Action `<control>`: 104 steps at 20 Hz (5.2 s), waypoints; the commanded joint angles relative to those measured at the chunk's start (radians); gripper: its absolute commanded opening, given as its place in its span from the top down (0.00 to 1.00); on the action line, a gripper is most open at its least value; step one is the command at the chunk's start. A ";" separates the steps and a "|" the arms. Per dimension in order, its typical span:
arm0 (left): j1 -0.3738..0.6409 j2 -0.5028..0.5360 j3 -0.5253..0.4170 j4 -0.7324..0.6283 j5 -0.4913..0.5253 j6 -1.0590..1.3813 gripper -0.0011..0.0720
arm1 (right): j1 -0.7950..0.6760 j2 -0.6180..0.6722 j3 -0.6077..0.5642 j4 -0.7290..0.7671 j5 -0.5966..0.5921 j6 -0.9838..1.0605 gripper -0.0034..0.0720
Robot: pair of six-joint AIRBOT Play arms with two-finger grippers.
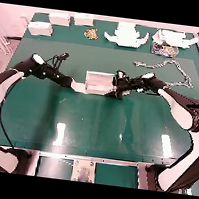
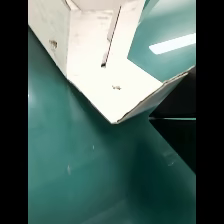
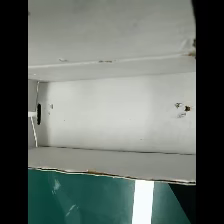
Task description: Fold the box and place the chain.
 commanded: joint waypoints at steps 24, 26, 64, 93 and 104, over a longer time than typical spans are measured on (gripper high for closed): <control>-0.019 0.005 0.029 -0.193 -0.090 0.141 0.57 | -0.001 0.001 0.000 0.000 0.000 0.000 0.18; -0.019 0.005 0.029 -0.208 -0.100 0.152 0.57 | -0.001 0.001 0.000 0.000 0.000 0.000 0.18; -0.080 0.012 0.029 -0.254 -0.022 -0.105 0.57 | -0.001 0.001 0.000 0.000 0.000 0.000 0.18; -0.289 0.031 0.182 0.293 0.016 -0.781 0.57 | -0.001 0.001 0.000 0.000 0.000 0.000 0.18; -0.322 0.030 0.231 0.457 -0.018 -0.917 0.57 | -0.001 0.001 0.000 0.000 0.000 0.000 0.18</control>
